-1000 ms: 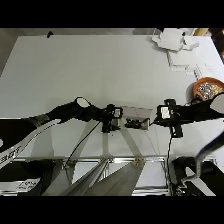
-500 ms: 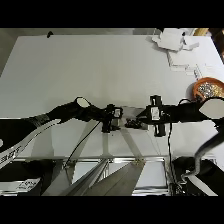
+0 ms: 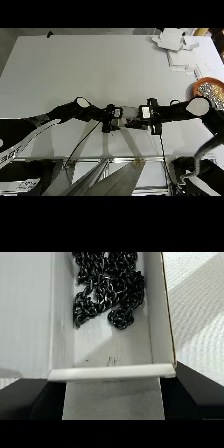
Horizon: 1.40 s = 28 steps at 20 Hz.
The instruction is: Fold the box and place the chain.
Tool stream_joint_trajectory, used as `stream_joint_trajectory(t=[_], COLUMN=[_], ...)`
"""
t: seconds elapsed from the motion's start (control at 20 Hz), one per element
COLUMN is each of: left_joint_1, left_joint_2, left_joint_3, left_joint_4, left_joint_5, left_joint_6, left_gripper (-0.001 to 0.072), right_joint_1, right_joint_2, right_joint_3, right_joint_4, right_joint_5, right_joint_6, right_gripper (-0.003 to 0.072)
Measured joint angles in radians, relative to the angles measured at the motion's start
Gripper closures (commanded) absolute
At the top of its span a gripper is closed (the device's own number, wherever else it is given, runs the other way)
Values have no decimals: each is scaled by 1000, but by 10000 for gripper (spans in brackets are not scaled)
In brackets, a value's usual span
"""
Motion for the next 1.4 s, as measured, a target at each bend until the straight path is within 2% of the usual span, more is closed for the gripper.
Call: stream_joint_trajectory(t=[0.2,0.45,0.85,1.1,1.2,1.4], left_joint_1=[0,0,0,0,0,0], left_joint_2=[0,0,0,0,0,0], left_joint_3=[0,0,0,0,0,0], left_joint_4=[0,0,0,0,0,0], left_joint_5=[0,0,0,0,0,0], left_joint_6=[0,0,0,0,0,0], left_gripper=[206,206,206,206,206,206], right_joint_1=[-63,-219,-319,-326,-327,-327], right_joint_2=[40,78,-142,-256,-278,-307], right_joint_3=[11,19,20,20,20,20], right_joint_4=[-62,-214,-432,-470,-475,-478], right_joint_5=[21,57,16,-28,-39,-48], right_joint_6=[-1,-4,-24,-70,-80,-105], right_gripper=[494,494,496,507,566,577])
